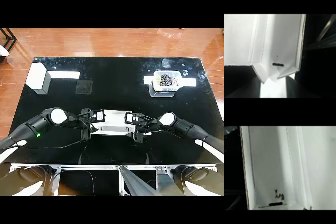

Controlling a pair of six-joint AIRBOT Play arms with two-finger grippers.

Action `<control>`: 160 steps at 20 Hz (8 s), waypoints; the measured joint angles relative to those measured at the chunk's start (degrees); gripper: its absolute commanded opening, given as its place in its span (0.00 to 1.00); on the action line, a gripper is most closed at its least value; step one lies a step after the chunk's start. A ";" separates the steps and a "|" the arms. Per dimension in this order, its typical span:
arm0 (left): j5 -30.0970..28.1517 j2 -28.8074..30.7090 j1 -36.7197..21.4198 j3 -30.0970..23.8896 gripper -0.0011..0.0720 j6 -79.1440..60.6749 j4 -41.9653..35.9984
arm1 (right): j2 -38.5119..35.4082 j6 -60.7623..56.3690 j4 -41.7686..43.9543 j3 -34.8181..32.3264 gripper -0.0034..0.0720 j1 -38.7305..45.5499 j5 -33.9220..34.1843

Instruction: Fold the box and place the chain.

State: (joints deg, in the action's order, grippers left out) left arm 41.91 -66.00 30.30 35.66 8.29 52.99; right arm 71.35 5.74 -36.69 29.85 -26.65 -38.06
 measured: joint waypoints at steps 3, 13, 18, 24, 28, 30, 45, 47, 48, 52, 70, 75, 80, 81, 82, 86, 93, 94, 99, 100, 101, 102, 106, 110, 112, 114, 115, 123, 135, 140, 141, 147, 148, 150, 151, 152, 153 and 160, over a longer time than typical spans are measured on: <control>-0.20 0.00 0.02 0.00 0.44 -0.39 -0.24 | 0.00 0.00 0.00 0.00 0.36 0.00 0.00; -2.64 -1.86 3.26 0.00 0.41 -0.59 -4.02 | 0.00 0.02 -0.04 0.00 0.36 0.00 0.00; -5.09 -2.58 4.31 0.00 0.42 0.17 -5.20 | 0.00 -0.02 -0.04 -0.02 0.36 0.00 0.02; -6.62 -2.97 4.50 0.00 0.36 0.94 -5.68 | 0.00 -0.07 0.00 -0.02 0.36 0.02 0.04; -6.80 -2.97 4.55 0.00 0.45 1.11 -5.75 | 0.00 -0.04 0.00 0.00 0.36 0.02 0.04; -6.84 -2.99 4.55 0.00 0.56 1.14 -5.84 | 0.00 -0.04 0.00 -0.02 0.36 0.02 0.04; -7.23 -1.53 3.37 0.24 0.04 5.92 -3.30 | 0.00 0.00 0.00 0.00 0.36 0.02 0.00; -7.28 0.85 1.77 0.33 0.04 10.54 -0.79 | 0.00 0.00 -0.02 0.00 0.36 0.02 0.00; -7.15 2.60 0.61 0.35 0.04 13.22 0.57 | 0.00 0.00 -0.02 0.00 0.36 0.02 0.00; -4.68 10.47 -6.69 0.39 0.04 25.46 3.72 | 0.00 0.00 -0.02 0.00 0.36 0.02 0.00; 13.09 -1.75 -25.07 -5.60 0.04 64.72 -9.42 | 0.00 0.00 -0.04 0.00 0.36 0.02 -0.02; 12.72 -5.77 -21.90 -5.25 0.04 64.24 -11.32 | 0.02 0.00 -0.07 0.00 0.36 0.02 -0.02; 12.22 -6.99 -21.16 -5.16 0.04 61.24 -13.99 | 0.02 0.00 -0.04 0.00 0.36 0.02 -0.02; 12.09 -7.10 -21.11 -5.14 0.04 60.30 -15.15 | 0.02 0.00 -0.04 -0.02 0.36 0.02 -0.02; 12.07 -7.17 -20.94 -5.09 0.04 59.25 -16.06 | 0.02 0.00 -0.04 0.00 0.36 0.02 -0.02; 12.31 -7.41 -19.63 -4.48 0.04 56.74 -18.21 | 0.02 0.00 -0.04 0.00 0.36 0.02 -0.02; 16.04 -7.48 -18.84 -1.46 0.73 55.74 -16.09 | 0.02 0.02 -0.04 -0.02 0.36 0.02 -0.02; 17.00 -7.50 -18.95 -0.70 0.73 56.02 -15.26 | 0.02 0.02 -0.04 0.00 0.36 0.02 -0.02; 21.42 -7.50 -18.84 2.34 0.73 56.61 -13.84 | 0.02 0.02 -0.04 -0.02 0.36 0.02 0.00; 21.88 -7.50 -18.60 2.64 0.73 56.78 -13.77 | 0.02 0.02 -0.04 0.00 0.36 0.02 0.00; 22.27 -7.50 -18.29 2.89 0.73 56.81 -14.01 | 0.02 0.02 -0.04 0.00 0.36 0.02 0.00; 22.75 -7.50 -17.90 3.08 0.73 56.83 -14.43 | 0.02 0.02 -0.04 0.00 0.36 0.02 0.00; 23.21 -7.50 -16.06 3.41 0.73 57.07 -16.35 | 0.02 0.00 -0.04 0.00 0.36 0.02 0.00; 22.97 -7.50 -15.26 3.52 0.89 58.82 -16.83 | 0.02 0.00 -0.04 0.00 0.36 0.02 -0.02; 22.73 -7.50 -15.12 3.52 0.89 59.56 -16.85 | 0.02 0.02 -0.04 -0.02 0.36 0.02 0.00; 22.51 -7.50 -14.84 3.52 0.89 60.28 -16.85 | 0.02 0.02 -0.04 -0.02 0.36 0.02 0.00; 22.03 -7.50 -14.58 3.52 0.89 60.81 -16.85 | 0.02 0.00 -0.04 0.00 0.36 0.02 -0.02; 17.68 -7.50 -8.33 5.99 0.87 67.67 -12.76 | 0.02 0.00 -0.04 0.00 0.36 0.02 0.00; 17.20 -7.50 -2.82 10.45 0.84 77.68 -6.99 | 0.02 0.00 -0.04 0.00 0.36 0.02 -0.02; 16.92 -7.50 -2.54 10.56 0.72 78.53 -6.75 | 0.02 0.02 -0.04 0.00 0.36 0.02 -0.02; 16.61 -7.50 -2.51 10.56 0.72 78.62 -6.75 | 0.02 0.00 -0.04 0.00 0.36 0.02 0.00; 13.27 -7.50 -2.14 10.56 0.70 81.18 -6.34 | 0.02 0.02 -0.04 0.00 0.36 0.02 0.00; 12.92 -7.50 -1.79 10.56 0.70 81.74 -5.84 | 0.02 0.02 -0.04 0.00 0.36 0.02 0.00; 12.55 -7.50 -0.76 10.56 0.70 83.52 -4.09 | 0.02 0.00 -0.04 0.00 0.36 0.02 0.00; 12.46 -7.50 -0.13 10.56 0.70 84.56 -3.06 | 0.02 0.00 -0.04 0.00 0.36 0.02 -0.02; 12.09 -7.50 0.48 10.60 0.70 85.61 -2.08 | 0.02 0.00 -0.04 0.00 0.36 0.02 0.00; 11.58 -7.50 1.11 10.60 0.70 86.93 -1.07 | 0.02 0.02 -0.04 0.00 0.36 0.02 0.00; 8.92 -7.63 4.00 10.58 0.70 92.85 5.35 | 0.02 0.00 -0.02 0.00 0.36 0.02 0.02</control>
State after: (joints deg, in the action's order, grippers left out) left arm 50.83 -73.63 34.30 46.24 101.14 58.35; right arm 71.37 5.74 -36.71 29.85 -26.63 -38.04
